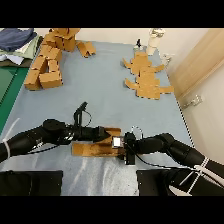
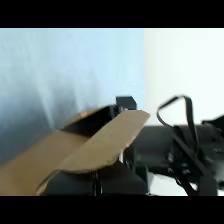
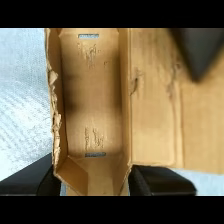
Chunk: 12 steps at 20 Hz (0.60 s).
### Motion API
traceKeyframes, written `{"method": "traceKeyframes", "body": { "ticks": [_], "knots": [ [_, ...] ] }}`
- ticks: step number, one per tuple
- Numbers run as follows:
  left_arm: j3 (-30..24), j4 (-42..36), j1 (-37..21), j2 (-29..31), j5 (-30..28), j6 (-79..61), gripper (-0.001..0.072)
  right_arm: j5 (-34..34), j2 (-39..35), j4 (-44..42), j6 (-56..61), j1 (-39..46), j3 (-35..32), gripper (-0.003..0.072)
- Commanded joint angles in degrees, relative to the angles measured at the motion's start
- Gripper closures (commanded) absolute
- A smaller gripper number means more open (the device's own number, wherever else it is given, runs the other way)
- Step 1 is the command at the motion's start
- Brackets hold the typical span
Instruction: Fold the box.
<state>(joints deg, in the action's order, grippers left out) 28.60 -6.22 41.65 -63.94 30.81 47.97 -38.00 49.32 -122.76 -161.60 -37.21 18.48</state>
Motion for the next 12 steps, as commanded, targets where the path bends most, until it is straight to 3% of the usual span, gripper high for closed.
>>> {"method": "traceKeyframes", "body": {
  "ticks": [1, 8, 12],
  "knots": [
    [3.19, 3.54, 0.52, -4.44, -5.55, -2.05, 0.0698, 0.02, 0.00, 0.00, 0.00, -0.02, 0.02, 0.0180],
    [6.82, 33.09, 0.48, -7.48, -2.71, 21.05, 0.0698, 0.02, 0.00, 0.00, 0.00, -0.02, 0.00, 0.0180],
    [8.39, 37.53, 0.52, -10.27, 1.40, 24.94, 0.0698, 0.02, 0.00, 0.00, 0.00, -0.02, 0.00, 0.0180]
  ]
}}
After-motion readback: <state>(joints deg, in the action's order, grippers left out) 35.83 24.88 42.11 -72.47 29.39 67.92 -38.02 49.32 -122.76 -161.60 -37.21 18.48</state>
